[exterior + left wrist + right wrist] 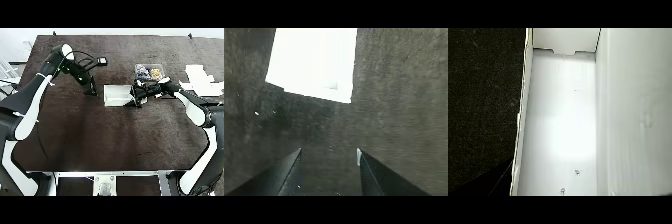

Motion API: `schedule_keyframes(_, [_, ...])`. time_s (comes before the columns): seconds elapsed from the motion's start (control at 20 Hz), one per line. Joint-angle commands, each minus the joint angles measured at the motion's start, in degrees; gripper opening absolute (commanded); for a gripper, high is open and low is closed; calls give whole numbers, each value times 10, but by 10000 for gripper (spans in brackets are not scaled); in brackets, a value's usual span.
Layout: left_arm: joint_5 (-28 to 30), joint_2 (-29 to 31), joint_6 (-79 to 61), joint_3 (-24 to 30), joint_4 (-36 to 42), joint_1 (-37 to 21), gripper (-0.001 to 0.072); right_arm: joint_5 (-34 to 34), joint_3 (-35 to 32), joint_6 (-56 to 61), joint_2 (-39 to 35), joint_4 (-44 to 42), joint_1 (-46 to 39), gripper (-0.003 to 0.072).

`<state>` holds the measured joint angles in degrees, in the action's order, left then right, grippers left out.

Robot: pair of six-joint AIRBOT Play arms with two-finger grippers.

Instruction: Fold the box and place the chain.

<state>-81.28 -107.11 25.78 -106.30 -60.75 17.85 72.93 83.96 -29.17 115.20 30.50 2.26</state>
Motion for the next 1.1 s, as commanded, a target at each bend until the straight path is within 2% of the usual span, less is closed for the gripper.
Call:
schedule_keyframes(0.0, [72, 0, -104, 51, 42, -12, 502, 0, 0, 0, 0, 0, 0, 506])
schedule_keyframes(0.05, [96, 0, -121, 70, 52, -12, 720, 0, 0, 0, 0, 0, 0, 506])
schedule_keyframes(0.25, [187, 0, -230, 138, 129, -12, 716, 0, 0, 0, 0, 0, 0, 506])
schedule_keyframes(0.45, [235, 0, -291, 178, 176, -12, 715, 0, 0, 0, 0, 0, 0, 506])
schedule_keyframes(0.7, [254, -2, -309, 200, 182, -13, 715, 0, 0, 0, 0, 0, 0, 506])
schedule_keyframes(1.05, [231, -17, -369, 205, 243, -34, 716, 0, 0, 0, 0, 0, 0, 506])
